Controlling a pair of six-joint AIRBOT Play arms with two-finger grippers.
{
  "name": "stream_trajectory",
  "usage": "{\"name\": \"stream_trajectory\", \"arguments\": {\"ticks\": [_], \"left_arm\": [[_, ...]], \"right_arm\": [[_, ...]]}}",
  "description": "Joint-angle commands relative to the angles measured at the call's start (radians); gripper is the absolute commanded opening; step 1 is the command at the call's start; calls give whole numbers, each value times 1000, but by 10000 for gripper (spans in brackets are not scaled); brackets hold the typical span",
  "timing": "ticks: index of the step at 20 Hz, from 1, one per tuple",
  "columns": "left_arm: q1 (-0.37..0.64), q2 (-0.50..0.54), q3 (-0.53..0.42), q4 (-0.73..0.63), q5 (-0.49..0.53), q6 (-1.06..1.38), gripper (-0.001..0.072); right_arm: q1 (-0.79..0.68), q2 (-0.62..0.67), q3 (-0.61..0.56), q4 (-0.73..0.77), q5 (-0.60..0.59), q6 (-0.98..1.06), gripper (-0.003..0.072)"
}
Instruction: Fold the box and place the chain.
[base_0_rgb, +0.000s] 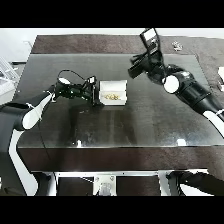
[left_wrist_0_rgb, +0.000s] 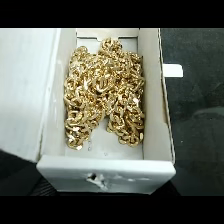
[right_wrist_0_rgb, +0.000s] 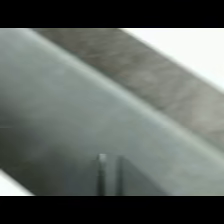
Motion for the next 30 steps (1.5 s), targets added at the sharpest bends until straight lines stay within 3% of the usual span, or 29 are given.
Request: {"name": "stream_trajectory", "arguments": {"ticks": [1, 4, 8, 10, 13, 14, 16, 19, 24, 30], "left_arm": [[1, 0, 0, 0, 0, 0, 352], [1, 0, 0, 0, 1, 0, 352], [1, 0, 0, 0, 1, 0, 352], [1, 0, 0, 0, 1, 0, 352], [1, 0, 0, 0, 0, 0, 352], [1, 0, 0, 0, 0, 0, 352], [1, 0, 0, 0, 0, 0, 352], [1, 0, 0, 0, 0, 0, 352], [1, 0, 0, 0, 1, 0, 352], [1, 0, 0, 0, 2, 0, 352]], "right_arm": [[-84, -24, 19, 3, -102, -163, 5], [-114, -100, 48, 3, -114, -209, 4], [-120, -238, 178, 38, 93, -312, 4], [-127, -305, 258, 227, 228, -505, 4], [-171, -384, 377, 661, 450, -882, 4], [-197, -414, 418, 800, 525, -953, 4], [-246, -477, 492, 941, 665, -986, 4], [-274, -553, 559, 1007, 833, -984, 4], [-257, -600, 563, 1014, 1027, -965, 5], [-216, -601, 563, 895, 1101, -946, 5]]}}
